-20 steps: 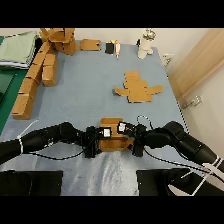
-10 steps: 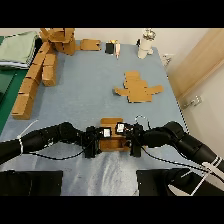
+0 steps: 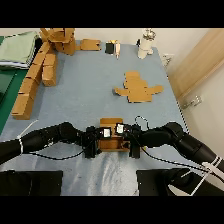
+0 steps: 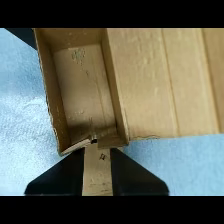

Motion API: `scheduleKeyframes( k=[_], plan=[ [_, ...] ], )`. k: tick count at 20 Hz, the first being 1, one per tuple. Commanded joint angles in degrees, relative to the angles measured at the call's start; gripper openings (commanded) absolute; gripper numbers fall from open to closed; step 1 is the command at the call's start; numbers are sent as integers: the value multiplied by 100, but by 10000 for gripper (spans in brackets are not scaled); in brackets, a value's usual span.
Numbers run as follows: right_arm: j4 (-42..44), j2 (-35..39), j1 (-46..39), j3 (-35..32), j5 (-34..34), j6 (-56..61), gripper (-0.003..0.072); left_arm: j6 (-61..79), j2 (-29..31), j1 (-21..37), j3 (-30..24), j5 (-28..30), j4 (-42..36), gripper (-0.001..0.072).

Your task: Fold the box.

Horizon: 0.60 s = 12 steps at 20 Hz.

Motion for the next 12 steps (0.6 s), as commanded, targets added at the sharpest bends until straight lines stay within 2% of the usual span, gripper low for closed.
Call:
scheduleKeyframes(
  k=[1,4,5,6,7,12],
  plan=[
    [118,-76,2,-4,13,-39,304,0,0,2,4,4,-2,598],
    [232,-157,2,-9,28,-42,303,0,0,2,4,2,-2,598],
    [258,-160,2,-9,26,-42,254,0,0,2,4,2,-2,599],
    [254,-155,2,-9,2,-39,87,0,0,2,4,2,-2,599],
    [251,-146,2,-9,-13,-39,50,0,0,2,4,2,-2,599],
    [273,-149,2,-9,87,-208,66,0,0,2,4,4,-2,598]
  ],
)
